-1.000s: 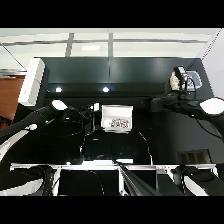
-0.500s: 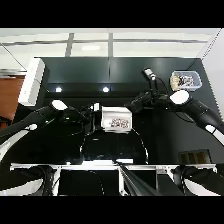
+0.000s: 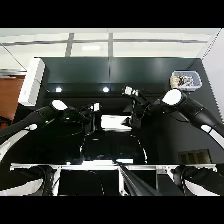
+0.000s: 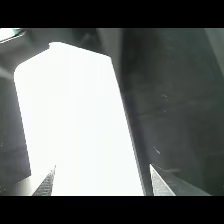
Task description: Fold the box and place the chain.
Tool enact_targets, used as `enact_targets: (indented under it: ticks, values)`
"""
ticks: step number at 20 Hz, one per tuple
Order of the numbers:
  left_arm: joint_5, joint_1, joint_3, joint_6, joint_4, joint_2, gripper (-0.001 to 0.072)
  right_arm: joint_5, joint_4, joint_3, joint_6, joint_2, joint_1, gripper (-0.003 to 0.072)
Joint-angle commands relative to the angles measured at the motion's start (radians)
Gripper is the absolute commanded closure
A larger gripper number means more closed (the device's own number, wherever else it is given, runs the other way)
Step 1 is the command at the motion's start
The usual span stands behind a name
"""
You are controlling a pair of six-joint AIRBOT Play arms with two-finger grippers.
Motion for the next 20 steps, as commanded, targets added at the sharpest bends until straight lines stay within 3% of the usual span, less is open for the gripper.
enact_targets:
  ticks: [1,2,3,4,7,8,9,11,13,20]
  values:
    - [0.000,0.001,0.001,0.000,0.000,0.000,0.0377,-0.003,-0.013,0.003,-0.040,0.000,0.029,-0.0031]
    - [0.000,0.001,0.001,0.000,0.000,0.000,0.0377,-0.001,-0.018,0.003,-0.040,0.000,0.029,-0.0029]
    - [0.000,0.001,0.001,0.000,0.000,0.000,0.0377,-0.001,-0.031,0.003,-0.039,0.000,0.030,0.0084]
    - [0.000,0.001,0.001,0.000,0.000,0.000,0.0377,0.000,-0.035,0.002,-0.039,0.000,0.030,0.0137]
    - [0.000,0.001,0.001,0.000,0.000,0.000,0.0377,-0.001,-0.036,0.002,-0.032,0.000,0.030,0.0158]
    - [0.000,0.001,0.001,0.000,0.000,0.000,0.0376,-0.001,-0.040,0.002,-0.025,0.000,0.030,0.0300]
    - [0.000,0.001,0.001,0.000,0.000,0.000,0.0376,-0.001,-0.055,0.002,-0.011,0.000,0.030,0.0384]
    - [0.000,0.001,0.001,0.000,0.000,0.000,0.0376,-0.002,-0.090,0.002,0.021,0.000,0.030,0.0385]
    - [0.000,0.001,0.001,0.000,0.000,0.000,0.0376,0.001,-0.108,0.002,0.042,0.000,0.030,0.0485]
    - [0.000,0.001,0.001,0.000,0.000,0.000,0.0376,-0.001,-0.118,0.002,0.048,-0.001,0.054,0.0484]
